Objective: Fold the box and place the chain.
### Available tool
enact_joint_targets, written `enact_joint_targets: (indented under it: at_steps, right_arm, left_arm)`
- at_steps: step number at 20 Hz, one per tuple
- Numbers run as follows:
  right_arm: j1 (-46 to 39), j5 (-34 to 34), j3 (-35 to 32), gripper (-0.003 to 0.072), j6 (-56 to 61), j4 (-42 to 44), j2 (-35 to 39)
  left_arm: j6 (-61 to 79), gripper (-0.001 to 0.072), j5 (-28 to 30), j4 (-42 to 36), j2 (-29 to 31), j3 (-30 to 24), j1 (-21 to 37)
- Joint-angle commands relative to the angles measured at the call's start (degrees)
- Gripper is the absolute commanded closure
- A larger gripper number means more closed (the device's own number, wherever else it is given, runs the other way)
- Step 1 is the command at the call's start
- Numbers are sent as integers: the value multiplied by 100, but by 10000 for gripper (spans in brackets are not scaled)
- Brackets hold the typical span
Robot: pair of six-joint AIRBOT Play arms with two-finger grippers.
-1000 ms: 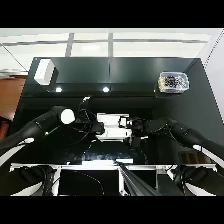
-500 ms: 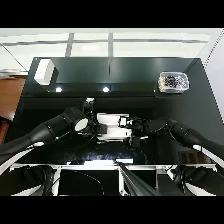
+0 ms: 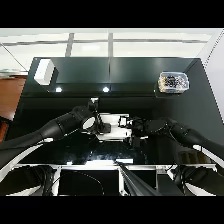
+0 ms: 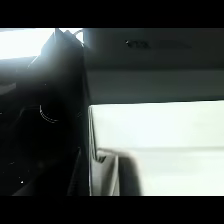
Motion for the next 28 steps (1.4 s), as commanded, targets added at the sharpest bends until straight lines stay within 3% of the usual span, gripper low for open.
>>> enact_joint_targets:
  at_steps: [1, 7, 13, 14, 19, 22, 26, 27, 28]
  right_arm:
    - [0, 2, -2, 156, 2, 0, 4]
    - [2, 2, 0, 156, 0, 0, 4]
    - [0, 2, -2, 156, 0, 0, 4]
    - [0, 2, -2, 156, 0, 0, 4]
    - [0, 4, -2, 156, 0, 0, 4]
    - [0, 4, -2, 156, 0, 0, 4]
    - [0, 2, -2, 156, 0, 0, 4]
    - [0, 2, -2, 156, 0, 2, 4]
    - [0, 2, -2, 156, 2, 0, 4]
  left_arm:
    - [-9, 441, 4, -116, -92, 31, -4]
    - [-9, 442, 17, -122, -188, 31, -4]
    - [-15, 494, -101, -118, -236, 35, -7]
    - [-11, 545, -168, -116, -254, 35, -13]
    - [-11, 663, -175, 15, -258, 162, -101]
    - [-11, 682, -181, 44, -260, 271, -98]
    - [-11, 678, -219, 37, -273, 278, -98]
    - [-11, 593, -219, 28, -273, 278, -96]
    - [-13, 449, -225, 13, -273, 278, -87]
